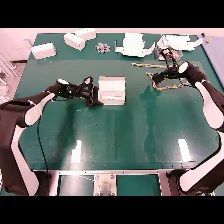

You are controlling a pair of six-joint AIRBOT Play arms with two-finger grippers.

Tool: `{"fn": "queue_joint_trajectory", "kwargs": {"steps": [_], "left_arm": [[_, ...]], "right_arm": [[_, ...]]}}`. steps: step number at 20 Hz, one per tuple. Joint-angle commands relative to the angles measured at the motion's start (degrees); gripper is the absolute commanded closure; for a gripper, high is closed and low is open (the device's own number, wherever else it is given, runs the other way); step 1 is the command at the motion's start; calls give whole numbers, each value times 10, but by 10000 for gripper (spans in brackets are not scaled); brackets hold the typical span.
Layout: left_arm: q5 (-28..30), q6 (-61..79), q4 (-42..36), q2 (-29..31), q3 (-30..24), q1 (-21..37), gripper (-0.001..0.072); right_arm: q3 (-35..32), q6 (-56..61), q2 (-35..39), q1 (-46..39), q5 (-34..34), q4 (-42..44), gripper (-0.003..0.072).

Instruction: Fold the box and place the chain.

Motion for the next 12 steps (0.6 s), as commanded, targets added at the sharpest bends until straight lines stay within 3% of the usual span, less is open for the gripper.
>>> {"fn": "queue_joint_trajectory", "kwargs": {"steps": [1, 7, 12], "left_arm": [[0, 0, 0, 0, 0, 0, 241], [0, 0, 0, 0, 0, 0, 241], [0, 0, 0, 0, 0, 0, 241]], "right_arm": [[51, -27, -49, -3, 40, 18, 61], [55, -40, -68, -6, 54, 18, 65], [57, -41, -74, -4, 68, 20, 314]]}}
